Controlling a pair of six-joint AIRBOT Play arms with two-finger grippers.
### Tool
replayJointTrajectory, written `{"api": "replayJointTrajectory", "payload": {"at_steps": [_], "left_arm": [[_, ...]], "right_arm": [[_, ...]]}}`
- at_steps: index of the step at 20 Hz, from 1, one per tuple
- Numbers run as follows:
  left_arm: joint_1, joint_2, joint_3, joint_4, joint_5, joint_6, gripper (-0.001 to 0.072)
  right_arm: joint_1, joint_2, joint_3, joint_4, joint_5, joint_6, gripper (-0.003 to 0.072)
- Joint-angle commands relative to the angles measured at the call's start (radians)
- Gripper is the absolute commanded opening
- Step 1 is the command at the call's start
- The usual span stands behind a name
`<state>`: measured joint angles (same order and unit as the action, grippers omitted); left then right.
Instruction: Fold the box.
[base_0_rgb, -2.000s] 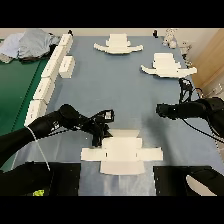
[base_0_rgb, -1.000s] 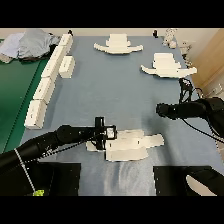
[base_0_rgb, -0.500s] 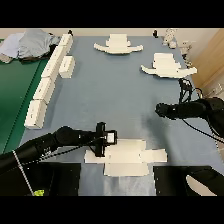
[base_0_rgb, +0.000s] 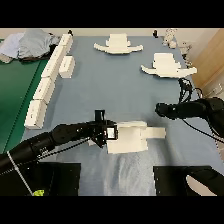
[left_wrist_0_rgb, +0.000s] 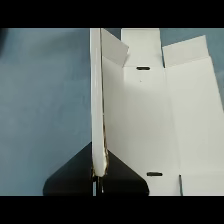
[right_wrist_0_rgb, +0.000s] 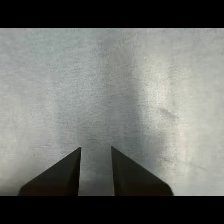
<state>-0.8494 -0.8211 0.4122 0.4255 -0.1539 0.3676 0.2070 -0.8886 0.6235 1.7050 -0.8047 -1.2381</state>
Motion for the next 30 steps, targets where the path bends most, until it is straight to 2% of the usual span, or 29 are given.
{"api": "replayJointTrajectory", "payload": {"at_steps": [1,4,8,11,17,18,19,22,24,27,30], "left_arm": [[-0.033,0.03,0.007,0.002,0.108,0.037,0.0008],[-0.096,0.012,-0.017,0.002,0.111,0.037,0.0008],[-0.161,-0.06,-0.07,-0.003,0.168,0.012,0.0008],[-0.167,-0.097,-0.08,-0.003,0.214,-0.029,0.0008],[-0.16,-0.098,-0.071,-0.003,0.192,-0.071,0.0012],[-0.145,-0.083,-0.059,-0.003,0.154,-0.073,0.0012],[-0.11,-0.064,-0.04,-0.003,0.072,-0.082,0.0012],[0.066,-0.045,0.029,0.02,-0.288,-0.163,0.0012],[0.175,-0.054,0.055,0.05,-0.451,-0.178,0.0013],[0.243,-0.077,0.058,0.05,-0.519,-0.178,0.0014],[0.246,-0.116,0.068,0.05,-0.531,-0.188,0.0014]], "right_arm": [[0.0,-0.003,0.0,0.006,0.022,0.0,0.0302],[0.0,-0.003,0.0,0.006,0.034,0.0,0.0302],[0.001,-0.003,0.0,0.006,0.034,0.0,0.0302],[0.001,-0.003,0.0,0.013,0.035,0.0,0.0302],[0.001,-0.003,0.0,0.021,0.034,0.0,0.0302],[0.001,-0.003,0.0,0.024,0.034,0.0,0.0302],[0.001,-0.003,0.0,0.024,0.034,0.0,0.0302],[0.001,-0.003,0.0,0.024,0.034,0.0,0.0302],[0.001,-0.003,0.0,0.024,0.035,0.0,0.0302],[0.001,-0.003,0.0,0.025,0.035,0.0,0.0302],[0.001,-0.003,0.0,0.031,0.037,0.0,0.0302]]}}
